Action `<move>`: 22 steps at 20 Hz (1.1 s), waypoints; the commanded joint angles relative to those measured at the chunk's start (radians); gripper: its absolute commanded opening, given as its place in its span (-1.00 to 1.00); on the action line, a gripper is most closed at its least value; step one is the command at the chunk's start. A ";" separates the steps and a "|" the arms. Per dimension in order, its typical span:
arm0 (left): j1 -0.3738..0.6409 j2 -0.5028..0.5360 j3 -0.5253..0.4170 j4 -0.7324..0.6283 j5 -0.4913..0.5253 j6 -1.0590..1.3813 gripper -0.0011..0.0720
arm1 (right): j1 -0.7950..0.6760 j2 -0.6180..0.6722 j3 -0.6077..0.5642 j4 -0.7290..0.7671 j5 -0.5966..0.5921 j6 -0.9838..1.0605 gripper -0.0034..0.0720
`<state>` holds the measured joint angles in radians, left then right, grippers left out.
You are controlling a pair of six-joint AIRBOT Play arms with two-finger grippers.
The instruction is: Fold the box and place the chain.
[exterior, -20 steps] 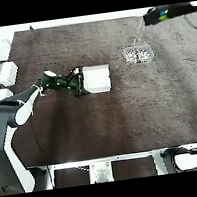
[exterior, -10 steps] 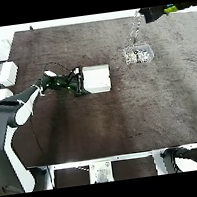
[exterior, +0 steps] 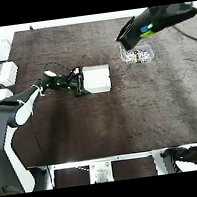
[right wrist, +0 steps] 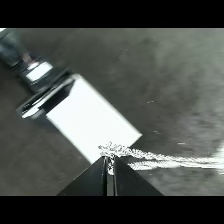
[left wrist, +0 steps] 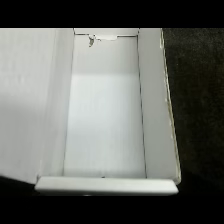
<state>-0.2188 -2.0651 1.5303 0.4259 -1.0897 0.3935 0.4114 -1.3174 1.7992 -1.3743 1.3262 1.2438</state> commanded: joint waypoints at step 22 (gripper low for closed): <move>0.000 0.001 0.001 0.000 0.000 0.000 0.63 | 0.204 -0.190 -0.202 0.116 -0.233 0.001 -0.88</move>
